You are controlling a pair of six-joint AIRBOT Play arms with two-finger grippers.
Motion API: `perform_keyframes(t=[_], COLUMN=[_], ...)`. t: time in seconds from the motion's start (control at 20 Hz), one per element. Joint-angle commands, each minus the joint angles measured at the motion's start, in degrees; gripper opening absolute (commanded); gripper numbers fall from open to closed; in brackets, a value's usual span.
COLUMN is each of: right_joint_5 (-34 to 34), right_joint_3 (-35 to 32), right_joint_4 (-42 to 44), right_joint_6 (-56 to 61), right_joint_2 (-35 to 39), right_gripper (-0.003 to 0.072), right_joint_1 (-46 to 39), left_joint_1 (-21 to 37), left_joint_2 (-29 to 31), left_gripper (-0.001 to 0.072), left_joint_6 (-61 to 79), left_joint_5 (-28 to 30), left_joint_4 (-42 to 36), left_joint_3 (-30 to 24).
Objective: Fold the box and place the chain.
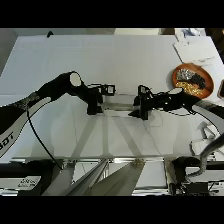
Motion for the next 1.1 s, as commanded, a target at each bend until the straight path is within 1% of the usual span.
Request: perform_keyframes(t=[0.0, 0.1, 0.2, 0.4, 0.65, 0.7, 0.75, 0.95, 1.05], right_joint_5=[0.0, 0.0, 0.0, 0.0, 0.0, 0.0, 0.0, 0.0, 0.0], right_joint_3=[0.1, 0.1, 0.1, 0.1, 0.1, 0.1, 0.1, 0.1, 0.1], right_joint_4=[0.0, 0.0, 0.0, 0.0, 0.0, 0.0, 0.0, 0.0, 0.0], right_joint_6=[0.0, 0.0, 0.0, 0.0, 0.0, 0.0, 0.0, 0.0, 0.0], right_joint_2=[0.0, 0.0, 0.0, 0.0, 0.0, 0.0, 0.0, 0.0, 0.0], right_gripper=[0.0461, 0.0461, 0.0461, 0.0461, 0.0461, 0.0461, 0.0461, 0.0461, 0.0461], right_joint_1=[0.0, 0.0, 0.0, 0.0, 0.0, 0.0, 0.0, 0.0, 0.0], left_joint_1=[0.0, 0.0, 0.2, 1.1, 1.8, 1.8, 1.8, 1.8, 1.8], left_joint_2=[-0.2, -0.2, 0.0, 0.5, 1.4, 1.4, 1.4, 1.4, 1.4], left_gripper=[0.0441, 0.0444, 0.0462, 0.0459, 0.0457, 0.0445, 0.0416, 0.0416, 0.0416], left_joint_6=[0.2, 0.2, 0.2, 0.2, 2.9, 3.0, 3.1, 8.7, 9.4], left_joint_5=[-0.5, -1.8, -2.4, -2.5, -5.9, -6.3, -6.2, -6.1, -4.2], left_joint_4=[-0.2, 0.2, 0.1, 0.0, -1.1, -1.9, -2.9, -7.0, -7.0], left_joint_3=[0.0, 0.0, 0.0, 0.0, 0.0, 0.0, 0.0, 0.0, 0.0])
